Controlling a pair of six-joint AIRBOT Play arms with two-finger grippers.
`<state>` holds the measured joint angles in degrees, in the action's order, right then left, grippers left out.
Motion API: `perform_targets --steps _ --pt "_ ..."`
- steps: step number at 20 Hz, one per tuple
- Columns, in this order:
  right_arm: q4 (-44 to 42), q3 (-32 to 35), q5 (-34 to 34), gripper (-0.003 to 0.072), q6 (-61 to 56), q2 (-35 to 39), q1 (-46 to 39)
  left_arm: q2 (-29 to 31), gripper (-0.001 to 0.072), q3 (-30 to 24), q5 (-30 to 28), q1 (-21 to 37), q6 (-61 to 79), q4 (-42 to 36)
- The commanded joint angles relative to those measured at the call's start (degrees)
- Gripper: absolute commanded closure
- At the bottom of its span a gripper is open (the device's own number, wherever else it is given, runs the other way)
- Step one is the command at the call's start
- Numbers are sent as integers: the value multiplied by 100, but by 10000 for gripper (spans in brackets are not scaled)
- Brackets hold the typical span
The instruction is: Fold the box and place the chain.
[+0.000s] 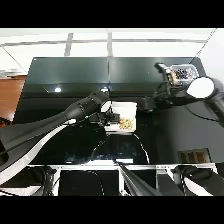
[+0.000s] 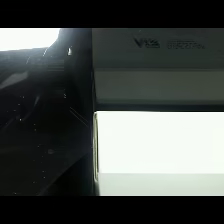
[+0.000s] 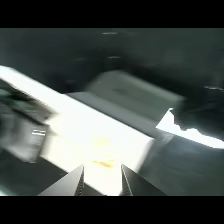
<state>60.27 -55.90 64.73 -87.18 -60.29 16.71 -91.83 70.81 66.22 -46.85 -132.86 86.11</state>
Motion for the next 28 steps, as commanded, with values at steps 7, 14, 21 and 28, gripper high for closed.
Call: perform_targets --steps 7,14,21,28 --pt "1123 24 688 408 -20 767 -850 -2 544 61 -103 -7 15 -26" --pt "1259 24 671 407 -7 767 -743 1482 129 -291 149 -212 1051 1198" --pt "1040 24 529 407 -26 765 -743 3729 129 -3558 -1740 2214 4708 -2428" --pt "1005 24 538 407 -28 763 -743 3659 0 -4175 -2258 2041 12410 -4330"
